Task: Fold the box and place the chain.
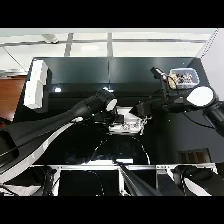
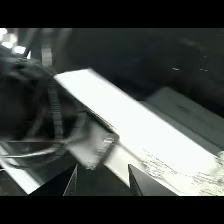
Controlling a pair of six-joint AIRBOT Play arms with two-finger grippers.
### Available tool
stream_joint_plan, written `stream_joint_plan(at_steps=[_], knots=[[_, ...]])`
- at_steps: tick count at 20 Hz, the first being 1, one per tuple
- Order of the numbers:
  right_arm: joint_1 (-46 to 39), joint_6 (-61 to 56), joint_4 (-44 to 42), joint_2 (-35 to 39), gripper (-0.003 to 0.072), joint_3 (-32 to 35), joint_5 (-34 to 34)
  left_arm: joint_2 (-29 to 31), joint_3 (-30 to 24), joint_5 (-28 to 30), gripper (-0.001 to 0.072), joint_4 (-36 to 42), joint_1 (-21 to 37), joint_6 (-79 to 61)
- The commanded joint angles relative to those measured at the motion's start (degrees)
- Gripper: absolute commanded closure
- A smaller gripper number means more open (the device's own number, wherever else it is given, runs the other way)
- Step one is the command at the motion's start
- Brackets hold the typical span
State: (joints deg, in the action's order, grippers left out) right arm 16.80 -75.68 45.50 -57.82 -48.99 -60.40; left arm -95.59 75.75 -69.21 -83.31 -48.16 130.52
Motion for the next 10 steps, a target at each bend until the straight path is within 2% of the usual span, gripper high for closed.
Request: stream_joint_plan(at_steps=[1, 4, 5, 6, 7, 10], knots=[[-6.54, 0.09, 8.81, 0.07, 0.0309, 0.09, -4.83, -0.02, 0.04, 0.02, 0.0683, -0.02, 0.07, -0.02], [-8.22, 1.44, 23.56, 0.04, 0.0308, 1.88, -3.93, -0.02, 0.04, 0.0, 0.0683, -0.02, 0.07, -0.02], [-8.15, 4.94, 24.52, 0.02, 0.0297, 3.69, -2.36, -0.02, 0.04, 0.0, 0.0683, -0.02, 0.07, -0.02], [-7.96, 10.4, 24.04, -0.09, -0.0002, 6.05, -0.52, -0.02, 0.04, 0.0, 0.0683, -0.02, 0.07, -0.02], [-7.56, 17.07, 22.86, -0.26, -0.003, 8.48, 1.01, -0.02, 0.04, -0.02, 0.0683, -0.02, 0.07, -0.02], [-4.76, 43.1, 19.41, -0.87, -0.0027, 15.23, 6.36, -0.02, 0.04, -0.09, 0.0683, -0.02, 0.07, -0.02]])
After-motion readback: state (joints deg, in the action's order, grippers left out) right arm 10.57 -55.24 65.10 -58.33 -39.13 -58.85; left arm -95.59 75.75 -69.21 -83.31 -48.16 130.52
